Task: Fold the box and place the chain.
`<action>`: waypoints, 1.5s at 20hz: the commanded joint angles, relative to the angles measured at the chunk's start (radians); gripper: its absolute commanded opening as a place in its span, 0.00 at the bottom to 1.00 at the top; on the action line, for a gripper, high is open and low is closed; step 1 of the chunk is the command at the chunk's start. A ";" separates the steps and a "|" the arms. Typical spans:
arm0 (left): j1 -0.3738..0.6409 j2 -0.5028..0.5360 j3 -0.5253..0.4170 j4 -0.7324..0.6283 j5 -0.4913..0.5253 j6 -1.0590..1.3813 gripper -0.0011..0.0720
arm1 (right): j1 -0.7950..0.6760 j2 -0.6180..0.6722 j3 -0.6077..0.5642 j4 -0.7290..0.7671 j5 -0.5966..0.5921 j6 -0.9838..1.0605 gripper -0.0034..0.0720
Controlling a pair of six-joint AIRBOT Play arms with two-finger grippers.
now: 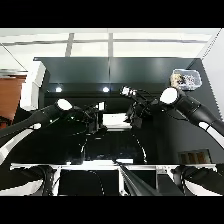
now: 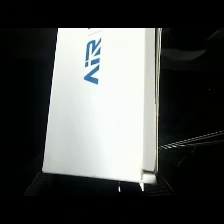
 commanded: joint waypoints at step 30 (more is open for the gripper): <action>0.000 0.000 0.001 0.000 0.000 0.000 0.42 | 0.001 -0.003 -0.021 -0.002 0.004 0.011 0.45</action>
